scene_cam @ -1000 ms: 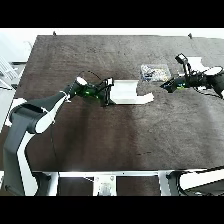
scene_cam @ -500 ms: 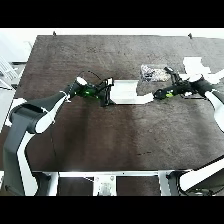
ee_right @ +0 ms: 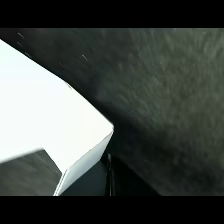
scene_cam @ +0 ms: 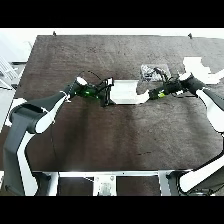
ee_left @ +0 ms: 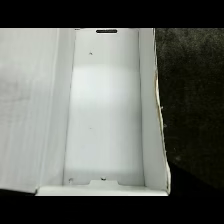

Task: Fold the box and place the chain.

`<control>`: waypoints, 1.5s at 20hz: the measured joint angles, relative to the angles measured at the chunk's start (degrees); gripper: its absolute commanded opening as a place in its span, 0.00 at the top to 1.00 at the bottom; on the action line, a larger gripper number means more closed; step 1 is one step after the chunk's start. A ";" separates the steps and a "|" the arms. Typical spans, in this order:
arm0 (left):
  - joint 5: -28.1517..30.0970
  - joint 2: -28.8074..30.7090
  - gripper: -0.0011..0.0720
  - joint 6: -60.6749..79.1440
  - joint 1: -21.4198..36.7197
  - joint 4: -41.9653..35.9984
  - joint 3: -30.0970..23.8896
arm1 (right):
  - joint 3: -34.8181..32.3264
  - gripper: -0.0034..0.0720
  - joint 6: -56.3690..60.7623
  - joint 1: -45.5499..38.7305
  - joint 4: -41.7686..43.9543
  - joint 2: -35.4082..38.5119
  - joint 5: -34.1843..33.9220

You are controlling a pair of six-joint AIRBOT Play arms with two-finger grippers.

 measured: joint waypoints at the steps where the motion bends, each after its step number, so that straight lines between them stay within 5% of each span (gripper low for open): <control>1: -0.02 0.00 0.42 0.00 0.02 0.00 0.00 | 0.50 0.93 0.20 0.07 0.74 0.13 1.22; 3: -0.02 0.00 0.42 0.00 0.00 0.00 0.00 | 1.33 0.90 0.70 0.07 2.80 0.46 2.64; 5: -0.02 0.00 0.42 0.02 0.02 0.00 0.00 | 1.73 0.72 0.98 0.07 4.09 0.52 3.93; 14: -0.02 0.00 0.42 0.02 0.00 0.00 0.00 | 2.16 0.54 1.31 0.15 9.90 0.70 6.23; 16: -0.02 0.00 0.42 0.00 0.00 0.00 0.00 | 2.16 0.40 1.33 0.48 10.36 0.70 6.32; 23: -0.02 0.00 0.42 0.02 0.00 -0.02 0.00 | 2.16 0.28 1.44 2.64 9.20 0.70 6.54; 30: -0.02 0.00 0.42 0.00 0.02 -0.02 0.00 | 2.16 0.28 3.06 4.24 7.32 0.70 6.43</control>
